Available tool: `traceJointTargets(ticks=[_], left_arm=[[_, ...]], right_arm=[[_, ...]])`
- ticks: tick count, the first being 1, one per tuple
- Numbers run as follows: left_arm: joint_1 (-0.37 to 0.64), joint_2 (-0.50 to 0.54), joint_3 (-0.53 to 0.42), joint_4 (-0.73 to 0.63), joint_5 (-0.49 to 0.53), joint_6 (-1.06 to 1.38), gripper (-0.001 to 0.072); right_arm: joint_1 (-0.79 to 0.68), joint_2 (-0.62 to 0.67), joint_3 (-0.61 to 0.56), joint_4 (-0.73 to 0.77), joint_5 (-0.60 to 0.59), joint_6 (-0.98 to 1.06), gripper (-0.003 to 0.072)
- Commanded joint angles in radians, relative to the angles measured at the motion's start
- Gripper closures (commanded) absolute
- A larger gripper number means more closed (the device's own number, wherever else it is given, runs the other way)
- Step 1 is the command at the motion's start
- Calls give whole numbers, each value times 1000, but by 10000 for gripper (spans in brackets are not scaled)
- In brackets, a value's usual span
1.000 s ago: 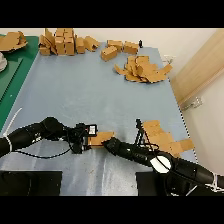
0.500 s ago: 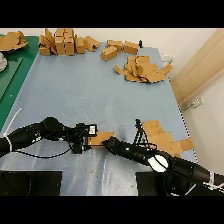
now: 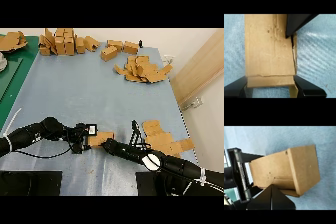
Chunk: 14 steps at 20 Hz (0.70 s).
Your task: Fold the box.
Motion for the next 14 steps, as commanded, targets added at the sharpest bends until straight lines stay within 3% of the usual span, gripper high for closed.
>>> traceJointTargets(ticks=[1, 14], left_arm=[[0, 0, 0, 1, 1, 2, 239], [0, 0, 0, 1, 1, 2, 239]], right_arm=[[0, -2, -2, -3, 22, 0, 687], [-97, 262, -2, -75, 14, 0, 687]])
